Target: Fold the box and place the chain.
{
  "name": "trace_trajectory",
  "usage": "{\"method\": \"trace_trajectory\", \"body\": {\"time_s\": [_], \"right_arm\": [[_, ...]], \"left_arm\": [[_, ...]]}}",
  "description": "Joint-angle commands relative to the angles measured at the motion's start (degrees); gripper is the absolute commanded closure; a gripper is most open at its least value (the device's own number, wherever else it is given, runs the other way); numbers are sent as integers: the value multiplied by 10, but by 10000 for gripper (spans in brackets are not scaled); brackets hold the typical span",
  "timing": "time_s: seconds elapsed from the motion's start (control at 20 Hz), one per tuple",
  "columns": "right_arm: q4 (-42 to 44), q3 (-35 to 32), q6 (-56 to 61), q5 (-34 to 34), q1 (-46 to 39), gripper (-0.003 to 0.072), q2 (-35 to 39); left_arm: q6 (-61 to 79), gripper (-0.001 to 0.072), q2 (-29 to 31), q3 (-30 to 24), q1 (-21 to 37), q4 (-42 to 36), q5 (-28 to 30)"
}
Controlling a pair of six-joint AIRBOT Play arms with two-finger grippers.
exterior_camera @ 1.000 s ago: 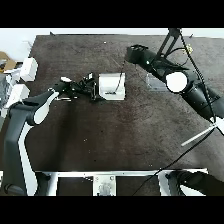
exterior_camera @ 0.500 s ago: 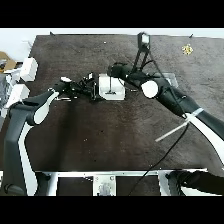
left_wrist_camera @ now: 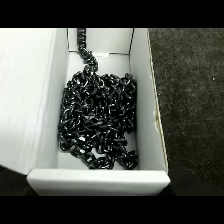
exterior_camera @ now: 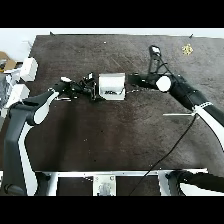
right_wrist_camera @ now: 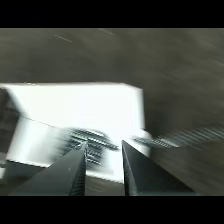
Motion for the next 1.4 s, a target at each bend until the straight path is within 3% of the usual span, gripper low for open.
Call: {"method": "trace_trajectory", "body": {"time_s": [0.0, 0.35, 0.75, 0.85, 0.95, 1.05, 1.35], "right_arm": [[-33, -45, 22, 18, -79, 401, 2], [64, -71, 31, -141, -128, 403, -103], [127, -60, 32, -230, -115, 411, -163], [133, -60, 32, -263, -107, 488, -162], [136, -60, 48, -271, -105, 490, -163], [134, -60, 53, -269, -105, 668, -163], [114, -60, 45, -255, -79, 683, -88]], "left_arm": [[0, 483, 0, 0, 0, 0, 0], [0, 482, 0, 0, 0, 0, 0], [0, 483, 0, 0, 0, 0, 0], [0, 483, 0, 0, 0, 0, 0], [0, 483, 0, 0, 0, 0, 0], [0, 483, 0, 0, 0, 0, 0], [0, 483, 0, 0, 0, 0, 0]]}}
